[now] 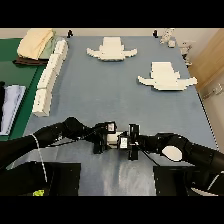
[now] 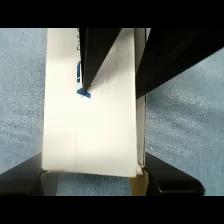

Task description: Fold the box.

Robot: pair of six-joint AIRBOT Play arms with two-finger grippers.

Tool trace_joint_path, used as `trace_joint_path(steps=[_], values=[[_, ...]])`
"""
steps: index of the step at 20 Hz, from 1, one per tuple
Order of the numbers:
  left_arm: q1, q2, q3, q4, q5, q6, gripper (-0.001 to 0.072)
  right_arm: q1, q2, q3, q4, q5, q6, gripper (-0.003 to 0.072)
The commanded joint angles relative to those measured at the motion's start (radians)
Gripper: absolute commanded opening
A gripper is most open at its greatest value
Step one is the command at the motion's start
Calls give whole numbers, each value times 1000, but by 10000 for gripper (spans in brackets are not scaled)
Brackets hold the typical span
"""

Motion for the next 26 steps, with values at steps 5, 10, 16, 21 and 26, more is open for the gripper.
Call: trace_joint_path(steps=[5, 10, 16, 21, 26], values=[[0, 1, 1, -1, 0, -1, 447, 7, 23, -1, 32, 22, 1, 334], [0, 1, 1, -1, 0, -1, 446, 7, 28, -1, 33, 23, 1, 388], [0, 1, 1, -1, 0, -1, 447, 6, 117, 0, 58, 21, 22, 388], [0, 1, 1, -1, 0, -1, 447, 5, 153, -32, 97, -58, 300, 2], [0, 1, 1, -1, 0, -1, 446, 26, 153, -150, 264, -259, 317, 3]])
